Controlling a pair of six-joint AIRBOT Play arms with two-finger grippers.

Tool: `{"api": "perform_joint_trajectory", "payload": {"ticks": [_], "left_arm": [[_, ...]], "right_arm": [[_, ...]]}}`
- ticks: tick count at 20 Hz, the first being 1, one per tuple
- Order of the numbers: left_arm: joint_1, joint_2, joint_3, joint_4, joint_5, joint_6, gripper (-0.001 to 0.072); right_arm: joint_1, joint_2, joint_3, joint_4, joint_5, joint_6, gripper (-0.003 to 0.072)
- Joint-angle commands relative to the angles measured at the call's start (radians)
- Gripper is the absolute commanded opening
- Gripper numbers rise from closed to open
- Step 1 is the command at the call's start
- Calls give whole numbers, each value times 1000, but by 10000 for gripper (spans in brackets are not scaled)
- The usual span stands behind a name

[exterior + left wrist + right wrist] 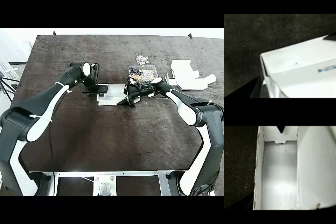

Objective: Fold the box and place the chain.

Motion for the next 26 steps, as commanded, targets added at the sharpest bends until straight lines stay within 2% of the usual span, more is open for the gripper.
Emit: {"api": "perform_joint_trajectory", "payload": {"ticks": [1,6,15,19,22,24,26], "left_arm": [[-3,-41,78,35,-126,-72,437],[-3,-56,78,44,-177,-101,438],[-3,-63,81,52,-168,-116,437],[-13,-162,243,60,-297,-116,419],[-19,-180,262,68,-303,-117,415],[-19,-182,262,68,-302,-117,167],[-22,-184,262,73,-294,-116,159]], "right_arm": [[0,0,0,0,0,0,416],[0,0,0,0,0,0,416],[0,0,0,0,0,0,416],[0,0,0,0,0,0,416],[0,0,0,0,0,0,416],[0,0,0,0,0,0,416],[0,0,0,0,0,0,416]]}}
